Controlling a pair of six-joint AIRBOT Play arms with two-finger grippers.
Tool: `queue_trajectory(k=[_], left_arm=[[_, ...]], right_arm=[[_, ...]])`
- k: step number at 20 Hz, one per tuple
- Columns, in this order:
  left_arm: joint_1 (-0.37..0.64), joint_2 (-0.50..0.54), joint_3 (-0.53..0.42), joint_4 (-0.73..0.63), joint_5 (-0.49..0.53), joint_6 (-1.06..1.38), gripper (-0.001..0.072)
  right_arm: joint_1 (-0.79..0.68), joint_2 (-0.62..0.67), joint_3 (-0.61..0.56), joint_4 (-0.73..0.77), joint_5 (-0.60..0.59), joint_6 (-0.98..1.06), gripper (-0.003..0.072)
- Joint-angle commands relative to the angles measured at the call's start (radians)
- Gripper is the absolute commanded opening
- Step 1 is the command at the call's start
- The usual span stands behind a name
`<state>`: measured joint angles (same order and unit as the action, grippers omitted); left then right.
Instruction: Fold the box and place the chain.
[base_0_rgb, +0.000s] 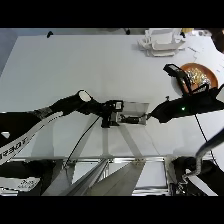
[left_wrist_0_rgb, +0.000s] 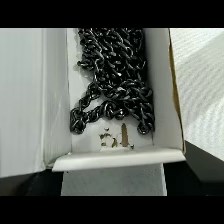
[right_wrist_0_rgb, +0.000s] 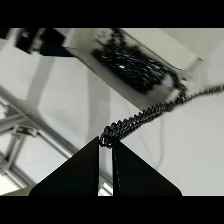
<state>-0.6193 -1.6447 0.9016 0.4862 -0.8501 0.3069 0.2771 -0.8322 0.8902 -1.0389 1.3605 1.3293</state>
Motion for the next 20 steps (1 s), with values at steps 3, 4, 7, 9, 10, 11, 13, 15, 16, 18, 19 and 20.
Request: queue_trajectory(k=[3, 4, 7, 9, 10, 11, 13, 15, 16, 18, 19, 20], left_arm=[[0.000, 0.001, 0.000, 0.000, 0.000, 0.000, 0.0133], [0.000, 0.001, 0.000, 0.000, 0.000, 0.000, 0.0133], [0.000, 0.001, 0.000, 0.000, 0.000, 0.000, 0.0133], [0.000, 0.001, 0.000, 0.000, 0.000, 0.000, 0.0133], [0.000, 0.001, 0.000, 0.000, 0.000, 0.000, 0.0133], [0.000, 0.001, 0.000, 0.000, 0.000, 0.000, 0.0133], [0.000, 0.001, 0.000, 0.000, 0.000, 0.000, 0.0133], [0.000, 0.001, 0.000, 0.000, 0.000, 0.000, 0.0133], [0.000, 0.001, 0.000, 0.000, 0.000, 0.000, 0.0133], [0.000, 0.001, 0.000, 0.000, 0.000, 0.000, 0.0133], [0.001, 0.001, 0.000, 0.000, 0.000, 0.000, 0.0133], [0.000, 0.001, 0.000, 0.000, 0.000, 0.000, 0.0133]], right_arm=[[0.125, 0.015, 0.000, 0.100, -0.168, -0.031, 0.0014], [0.145, 0.015, 0.000, 0.100, -0.208, -0.031, 0.0014], [0.183, 0.010, 0.000, 0.072, -0.299, -0.029, 0.0015], [0.185, -0.009, -0.013, 0.063, -0.326, -0.029, 0.0015], [0.185, -0.024, -0.026, 0.054, -0.333, -0.028, 0.0015], [0.185, -0.039, -0.042, 0.048, -0.337, -0.027, 0.0015], [0.185, -0.073, -0.084, 0.047, -0.359, -0.026, 0.0015], [0.185, -0.108, -0.119, 0.035, -0.397, -0.025, 0.0017], [0.185, -0.126, -0.125, 0.021, -0.402, -0.025, 0.0027], [0.185, -0.147, -0.124, 0.015, -0.404, -0.026, 0.0194], [0.184, -0.146, -0.110, 0.014, -0.409, -0.030, 0.0240], [0.173, -0.146, -0.076, 0.015, -0.397, -0.030, 0.0242]])
